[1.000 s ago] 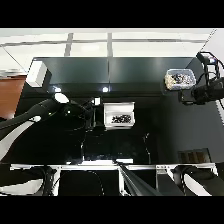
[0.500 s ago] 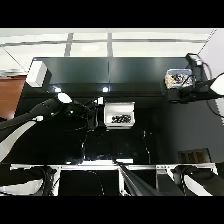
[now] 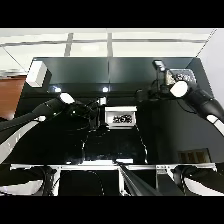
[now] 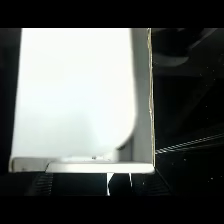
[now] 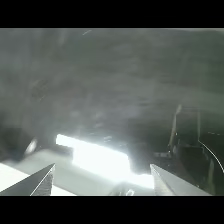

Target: Fold the box and place the chain.

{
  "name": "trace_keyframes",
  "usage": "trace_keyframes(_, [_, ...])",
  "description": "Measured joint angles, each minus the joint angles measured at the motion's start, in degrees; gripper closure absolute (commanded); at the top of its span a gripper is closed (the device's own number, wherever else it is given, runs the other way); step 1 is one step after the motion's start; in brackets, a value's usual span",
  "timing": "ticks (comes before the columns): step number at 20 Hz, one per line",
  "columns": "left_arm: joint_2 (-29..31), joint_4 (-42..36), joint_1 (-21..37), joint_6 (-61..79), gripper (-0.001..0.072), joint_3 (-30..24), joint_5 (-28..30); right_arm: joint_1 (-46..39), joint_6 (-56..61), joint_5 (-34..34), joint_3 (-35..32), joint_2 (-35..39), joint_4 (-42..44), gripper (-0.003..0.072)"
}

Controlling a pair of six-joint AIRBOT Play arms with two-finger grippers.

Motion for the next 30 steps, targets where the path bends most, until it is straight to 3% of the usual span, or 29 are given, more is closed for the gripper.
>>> trace_keyframes(5, [0.0, 0.0, 0.0, -0.07, 0.0207, 0.0, 0.04, 1.4, -30.25, 7.82, 1.42, -0.5, 9.6, 0.0033])
trace_keyframes(11, [0.0, -0.02, 0.0, -0.13, 0.0207, 0.0, 0.07, 2.36, -51.23, 12.92, 1.77, -0.55, 14.88, 0.0033])
trace_keyframes(17, [0.0, -0.02, -0.04, -0.13, 0.0207, 0.0, 0.09, 2.89, -61.61, 14.78, -0.44, -0.85, 15.96, 0.0033])
trace_keyframes(24, [0.0, -0.02, -0.04, -0.11, 0.0207, 0.0, 0.11, 3.41, -65.96, 16.57, -1.4, -0.9, 15.5, 0.0035])
trace_keyframes(25, [0.0, -0.02, -0.04, -0.11, 0.0207, 0.0, 0.11, 3.41, -66.25, 16.44, -1.46, -0.9, 15.3, 0.0182])
trace_keyframes(26, [0.0, -0.02, -0.04, -0.11, 0.0207, 0.0, 0.11, 3.48, -66.42, 16.37, -1.46, -0.9, 14.97, 0.0437])
trace_keyframes(29, [0.0, -0.04, -0.04, -0.17, 0.0207, 0.0, 0.13, 3.48, -66.31, 16.11, -1.49, -0.9, 14.82, 0.056])
trace_keyframes(30, [0.0, -0.04, -0.04, -0.17, 0.0207, 0.0, 0.13, 3.48, -65.9, 16.02, -1.46, -0.9, 14.88, 0.056])
